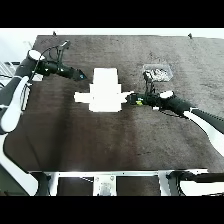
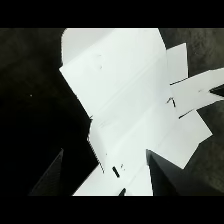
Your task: Fold the box and place the chain.
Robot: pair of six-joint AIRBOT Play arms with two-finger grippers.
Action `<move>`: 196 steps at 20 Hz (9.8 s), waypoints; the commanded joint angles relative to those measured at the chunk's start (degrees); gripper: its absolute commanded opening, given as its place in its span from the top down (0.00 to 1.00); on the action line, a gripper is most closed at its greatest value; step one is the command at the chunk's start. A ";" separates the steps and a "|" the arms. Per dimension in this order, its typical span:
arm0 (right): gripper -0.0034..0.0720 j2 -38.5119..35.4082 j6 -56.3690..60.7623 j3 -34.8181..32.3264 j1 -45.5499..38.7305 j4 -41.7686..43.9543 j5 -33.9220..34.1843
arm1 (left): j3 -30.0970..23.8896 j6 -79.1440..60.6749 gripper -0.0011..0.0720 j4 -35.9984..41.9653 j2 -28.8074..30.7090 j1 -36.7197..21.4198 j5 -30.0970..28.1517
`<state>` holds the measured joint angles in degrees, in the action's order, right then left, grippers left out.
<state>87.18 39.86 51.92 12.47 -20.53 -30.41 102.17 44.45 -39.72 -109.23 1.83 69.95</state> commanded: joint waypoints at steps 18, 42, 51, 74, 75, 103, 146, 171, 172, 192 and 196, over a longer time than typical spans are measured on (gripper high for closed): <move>0.93 0.26 -1.60 -0.04 -0.04 -0.74 -0.04 | 13.64 3.93 0.28 0.39 -16.46 5.64 6.29; 0.60 -0.35 -1.53 -0.04 -2.16 -0.70 -1.66 | 13.64 -19.15 0.96 7.76 -18.16 5.62 16.22; 0.60 -5.22 -1.55 -0.07 -18.73 -0.70 -13.99 | 4.57 -44.81 0.97 12.81 -10.88 5.62 13.38; 0.60 -5.22 -7.85 -4.79 -20.76 0.15 -15.52 | -13.11 -73.48 0.96 19.21 -9.60 5.64 -4.07; 0.60 -5.22 -8.94 -4.79 -20.76 0.26 -15.52 | -13.11 -73.46 0.96 19.21 -9.60 5.64 -3.93; 0.21 -14.60 -51.06 -12.02 4.02 -12.55 -2.47 | -13.14 -72.98 0.96 19.39 -9.53 5.62 -1.55; 0.21 0.96 -55.17 6.54 2.67 -9.94 -4.72 | -13.14 -72.98 0.96 19.39 -9.53 5.62 -1.55; 0.21 17.42 -55.12 24.24 -3.74 -10.71 -30.95 | -13.14 -72.98 0.96 19.39 -9.53 5.62 -1.57; 0.21 18.23 -55.15 24.94 -3.74 -11.06 -31.82 | -13.14 -72.98 0.96 19.39 -9.53 5.62 -1.57; 0.21 28.15 -55.15 35.43 -3.74 -13.38 -38.27 | -13.14 -72.98 0.96 19.39 -9.53 5.62 -1.60; 0.21 28.20 -55.21 35.54 -3.74 -13.35 -38.25 | -13.14 -72.98 0.96 19.39 -9.53 5.62 -1.60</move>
<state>115.20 -15.29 87.20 8.71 -34.00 -68.77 89.06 -28.53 -20.32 -118.78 7.44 68.36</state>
